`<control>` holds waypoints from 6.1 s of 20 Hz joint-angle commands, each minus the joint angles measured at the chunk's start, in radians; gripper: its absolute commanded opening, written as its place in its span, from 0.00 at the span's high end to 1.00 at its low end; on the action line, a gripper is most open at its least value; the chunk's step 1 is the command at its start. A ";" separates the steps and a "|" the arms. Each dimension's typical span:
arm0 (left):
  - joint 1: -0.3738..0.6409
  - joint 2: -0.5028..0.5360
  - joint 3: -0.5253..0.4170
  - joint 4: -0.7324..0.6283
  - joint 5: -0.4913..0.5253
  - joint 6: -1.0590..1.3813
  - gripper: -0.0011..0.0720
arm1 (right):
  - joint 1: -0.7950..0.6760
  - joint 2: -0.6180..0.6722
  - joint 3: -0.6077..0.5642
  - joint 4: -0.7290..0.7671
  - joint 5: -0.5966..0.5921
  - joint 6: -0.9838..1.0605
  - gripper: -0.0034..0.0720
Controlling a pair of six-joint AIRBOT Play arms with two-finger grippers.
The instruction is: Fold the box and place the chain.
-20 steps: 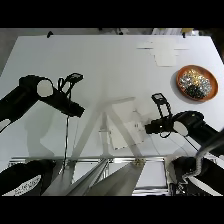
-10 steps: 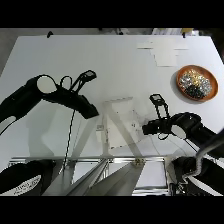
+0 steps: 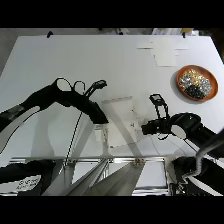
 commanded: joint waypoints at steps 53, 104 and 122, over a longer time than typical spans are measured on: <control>-0.144 -0.061 0.000 0.012 0.355 0.622 0.97 | 0.001 0.095 0.195 0.013 0.167 -0.768 0.94; -0.147 -0.038 0.001 0.112 0.318 0.597 0.98 | 0.000 0.060 0.195 0.020 0.073 -0.858 0.94; -0.147 -0.035 0.001 0.110 0.314 0.596 0.97 | 0.000 0.060 0.195 0.265 0.085 -1.132 0.94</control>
